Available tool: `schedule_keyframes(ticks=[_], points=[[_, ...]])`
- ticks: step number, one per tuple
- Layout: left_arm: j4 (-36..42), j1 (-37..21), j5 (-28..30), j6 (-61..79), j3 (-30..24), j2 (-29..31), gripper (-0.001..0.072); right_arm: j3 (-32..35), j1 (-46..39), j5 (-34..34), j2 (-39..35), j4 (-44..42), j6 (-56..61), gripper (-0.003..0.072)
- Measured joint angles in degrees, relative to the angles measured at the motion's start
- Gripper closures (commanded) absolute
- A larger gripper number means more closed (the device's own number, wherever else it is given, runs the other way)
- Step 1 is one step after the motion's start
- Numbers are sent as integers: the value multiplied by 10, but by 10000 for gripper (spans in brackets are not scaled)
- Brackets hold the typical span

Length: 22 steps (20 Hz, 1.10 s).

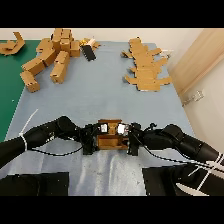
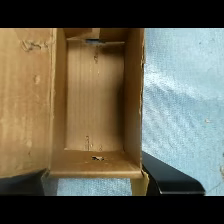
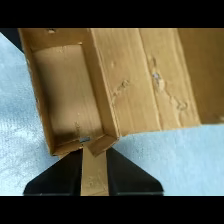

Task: Fold the box.

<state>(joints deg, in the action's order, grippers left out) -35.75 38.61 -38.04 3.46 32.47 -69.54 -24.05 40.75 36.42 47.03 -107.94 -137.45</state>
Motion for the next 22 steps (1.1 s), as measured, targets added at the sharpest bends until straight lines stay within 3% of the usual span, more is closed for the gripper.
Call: schedule_keyframes(ticks=[12,13,14,15,22], points=[[0,0,0,-2,0,0,358,0,19,-58,14,-13,-13,449],[0,0,0,-2,0,0,358,0,20,-60,18,-16,-13,387],[0,0,0,-1,0,0,358,0,23,-62,23,-20,-13,218],[0,0,0,-1,0,0,357,0,27,-63,28,-23,-13,154],[0,0,0,0,0,0,358,-1,38,-68,40,-26,-15,155]])
